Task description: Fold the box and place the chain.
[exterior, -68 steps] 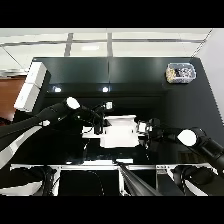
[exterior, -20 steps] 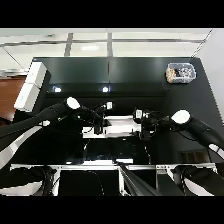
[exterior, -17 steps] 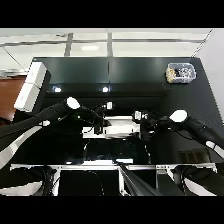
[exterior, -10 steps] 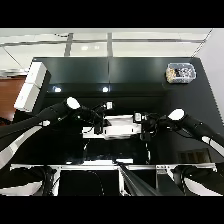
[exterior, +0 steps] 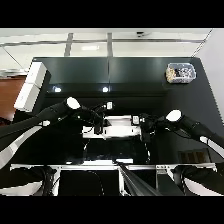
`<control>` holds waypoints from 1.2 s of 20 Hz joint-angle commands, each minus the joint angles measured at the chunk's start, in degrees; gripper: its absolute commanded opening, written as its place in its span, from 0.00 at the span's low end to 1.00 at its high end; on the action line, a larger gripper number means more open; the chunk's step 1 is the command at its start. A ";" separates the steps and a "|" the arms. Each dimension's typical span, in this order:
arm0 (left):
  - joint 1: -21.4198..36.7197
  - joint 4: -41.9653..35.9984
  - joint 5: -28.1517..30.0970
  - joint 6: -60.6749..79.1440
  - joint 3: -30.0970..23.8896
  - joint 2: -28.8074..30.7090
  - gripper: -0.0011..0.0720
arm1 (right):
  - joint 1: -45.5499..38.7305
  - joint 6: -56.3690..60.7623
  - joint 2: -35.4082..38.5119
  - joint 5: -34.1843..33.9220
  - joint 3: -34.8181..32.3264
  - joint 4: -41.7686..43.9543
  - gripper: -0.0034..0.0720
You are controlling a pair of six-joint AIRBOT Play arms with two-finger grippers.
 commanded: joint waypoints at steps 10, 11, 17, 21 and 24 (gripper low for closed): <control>-0.02 0.00 0.09 0.00 0.04 -0.04 0.05 | 1.79 2.93 -0.48 -2.14 0.24 -2.71 0.92; -0.02 0.00 0.11 0.00 0.04 -0.04 0.05 | 1.81 2.89 -0.48 -2.05 0.24 -2.75 0.92; -0.02 0.00 0.09 0.00 0.04 -0.04 0.05 | 1.81 2.78 -0.48 -2.10 0.24 -2.75 0.92; -0.02 0.00 -0.35 0.00 0.04 -0.04 0.06 | 1.81 2.78 -0.48 -2.05 0.24 -2.78 0.92; -0.02 -0.02 -0.68 -0.02 0.17 0.00 0.09 | 1.84 2.62 -0.48 -1.68 0.24 -2.97 0.53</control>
